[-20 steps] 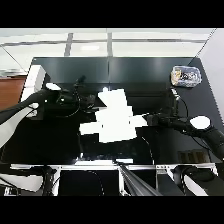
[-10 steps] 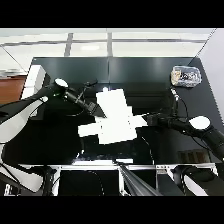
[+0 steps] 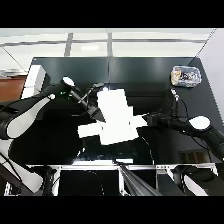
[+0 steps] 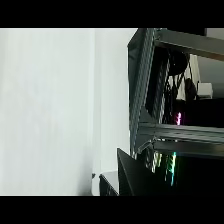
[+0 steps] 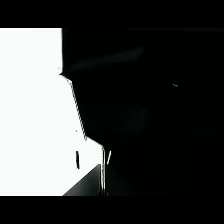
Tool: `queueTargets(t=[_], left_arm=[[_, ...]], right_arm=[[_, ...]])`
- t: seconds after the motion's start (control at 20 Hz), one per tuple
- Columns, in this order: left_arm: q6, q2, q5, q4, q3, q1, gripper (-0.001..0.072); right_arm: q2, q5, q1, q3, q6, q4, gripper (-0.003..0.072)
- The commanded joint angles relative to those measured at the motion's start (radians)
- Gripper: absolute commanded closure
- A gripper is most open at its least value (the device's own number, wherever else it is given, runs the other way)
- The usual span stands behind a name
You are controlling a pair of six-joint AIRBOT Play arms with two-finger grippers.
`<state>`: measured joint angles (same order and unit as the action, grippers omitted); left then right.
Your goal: Fold the box and place the chain.
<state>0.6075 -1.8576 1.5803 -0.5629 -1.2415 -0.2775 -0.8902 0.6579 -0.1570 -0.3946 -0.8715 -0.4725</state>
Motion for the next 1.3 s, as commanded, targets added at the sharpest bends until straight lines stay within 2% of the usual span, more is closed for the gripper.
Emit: queueTargets(t=[0.0, 0.25, 0.35, 0.45, 0.6, 0.7, 0.85, 0.9, 0.95, 1.0, 1.15, 1.25], left_arm=[[-0.006, -0.014, -0.013, 0.024, -0.006, 0.003, 0.0436], [0.029, -0.014, -0.066, 0.029, -0.006, 0.040, 0.0434], [0.027, -0.014, -0.050, 0.028, -0.006, 0.041, 0.0442], [0.004, -0.014, -0.030, 0.024, -0.006, 0.038, 0.0551], [-0.002, -0.014, -0.004, 0.021, -0.006, 0.036, 0.0554], [-0.002, -0.014, 0.000, 0.012, -0.006, 0.037, 0.0648], [-0.003, -0.014, -0.002, 0.012, -0.006, 0.037, 0.0680], [-0.003, -0.013, -0.002, 0.012, -0.007, 0.037, 0.0681], [-0.002, -0.011, -0.002, 0.011, -0.006, 0.037, 0.0682], [0.000, -0.004, -0.005, 0.003, -0.006, 0.037, 0.0684], [0.023, 0.069, -0.023, -0.024, 0.018, 0.027, 0.0686], [-0.027, 0.173, -0.099, -0.025, 0.096, 0.008, 0.0686]], right_arm=[[0.000, 0.008, -0.001, 0.000, 0.000, -0.002, 0.0671], [0.000, 0.010, -0.001, 0.000, 0.000, -0.004, 0.0670], [0.000, 0.011, -0.001, 0.000, 0.000, -0.004, 0.0671], [0.000, 0.011, -0.001, 0.000, 0.000, -0.004, 0.0670], [0.000, 0.011, -0.001, 0.000, 0.000, -0.004, 0.0670], [0.000, 0.011, -0.001, 0.000, 0.000, -0.004, 0.0671], [0.001, 0.010, -0.001, 0.000, 0.000, -0.003, 0.0650], [0.001, 0.013, -0.001, -0.001, 0.000, -0.004, 0.0409], [0.002, 0.016, 0.000, -0.006, 0.000, -0.018, 0.0015], [0.004, 0.034, 0.003, -0.027, 0.000, -0.082, -0.0024], [0.005, 0.224, 0.069, -0.153, -0.008, -0.313, -0.0023], [0.005, 0.341, 0.130, -0.245, -0.008, -0.437, -0.0023]])
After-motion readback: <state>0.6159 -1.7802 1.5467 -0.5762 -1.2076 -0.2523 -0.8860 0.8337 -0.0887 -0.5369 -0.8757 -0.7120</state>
